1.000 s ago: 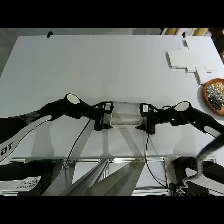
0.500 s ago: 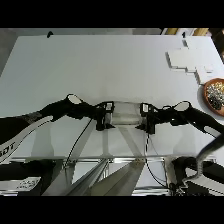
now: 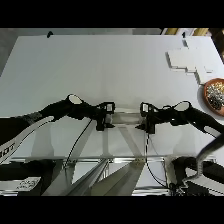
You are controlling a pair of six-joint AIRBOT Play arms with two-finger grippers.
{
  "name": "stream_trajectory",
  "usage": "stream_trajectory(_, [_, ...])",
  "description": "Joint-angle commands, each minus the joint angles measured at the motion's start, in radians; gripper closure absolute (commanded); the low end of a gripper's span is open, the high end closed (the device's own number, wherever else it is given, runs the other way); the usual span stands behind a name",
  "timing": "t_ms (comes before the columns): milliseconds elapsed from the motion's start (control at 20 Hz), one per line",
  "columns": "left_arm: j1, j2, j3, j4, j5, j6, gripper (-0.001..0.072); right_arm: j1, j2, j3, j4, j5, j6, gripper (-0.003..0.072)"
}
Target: Fold the box and place the chain.
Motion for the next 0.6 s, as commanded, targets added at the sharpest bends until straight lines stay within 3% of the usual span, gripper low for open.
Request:
stream_trajectory(0, [0.008,0.000,-0.002,0.006,-0.034,0.006,0.0335,0.000,0.001,0.000,0.000,0.000,-0.001,0.0272])
stream_trajectory(50, [0.016,0.001,-0.003,-0.001,-0.040,0.006,0.0253,0.000,0.001,0.000,0.000,0.000,-0.001,0.0272])
stream_trajectory(150, [0.026,0.001,-0.005,-0.005,-0.042,0.003,0.0172,0.000,0.001,0.000,0.000,0.000,-0.001,0.0272])
stream_trajectory(250, [0.033,0.004,-0.010,-0.010,-0.051,0.004,0.0167,0.000,0.001,0.000,0.000,0.001,-0.001,0.0272])
stream_trajectory(300, [0.040,0.009,-0.018,-0.019,-0.053,0.008,0.0123,0.000,0.001,0.000,0.000,0.000,-0.001,0.0272])
stream_trajectory(400, [0.061,0.023,-0.040,-0.028,-0.058,0.006,0.0108,0.000,0.001,0.000,0.000,0.000,-0.001,0.0272])
stream_trajectory(450, [0.068,0.031,-0.052,-0.027,-0.058,0.007,0.0055,0.000,0.001,0.000,0.000,0.001,-0.001,0.0272])
stream_trajectory(550, [0.069,0.035,-0.058,-0.016,-0.063,0.006,0.0054,0.000,0.001,0.000,0.000,0.001,-0.001,0.0272])
